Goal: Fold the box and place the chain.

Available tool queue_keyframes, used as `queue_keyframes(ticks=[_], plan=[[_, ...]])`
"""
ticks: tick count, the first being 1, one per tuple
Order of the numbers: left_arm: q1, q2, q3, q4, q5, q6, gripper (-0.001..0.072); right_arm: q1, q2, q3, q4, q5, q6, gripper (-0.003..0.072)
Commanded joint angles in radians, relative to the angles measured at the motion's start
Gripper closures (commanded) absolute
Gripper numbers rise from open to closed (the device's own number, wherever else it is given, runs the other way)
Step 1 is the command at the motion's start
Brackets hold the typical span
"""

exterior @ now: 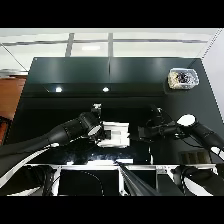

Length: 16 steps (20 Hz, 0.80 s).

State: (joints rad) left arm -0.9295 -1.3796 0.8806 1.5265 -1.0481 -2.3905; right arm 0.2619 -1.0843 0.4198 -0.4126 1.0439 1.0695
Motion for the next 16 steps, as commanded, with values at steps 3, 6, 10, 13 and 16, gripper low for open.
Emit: queue_keyframes(ticks=[3,6,10,13,16], plan=[[0.0,-0.001,0.0,0.002,0.0,0.0,0.0679,0.103,-0.001,0.025,0.004,-0.106,0.058,0.0002],[0.0,-0.001,0.0,0.004,0.0,0.0,0.068,0.224,-0.001,0.059,-0.136,-0.196,0.253,0.0096],[0.0,-0.001,0.0,0.006,0.0,0.0,0.0679,0.353,-0.001,0.173,-0.391,-0.24,0.546,0.0269],[0.0,-0.001,0.0,0.007,0.001,0.0,0.068,0.403,-0.002,0.221,-0.556,-0.237,0.714,0.027],[0.0,-0.001,0.0,0.006,0.001,0.0,0.0679,0.435,-0.005,0.248,-0.627,-0.229,0.797,0.028]])
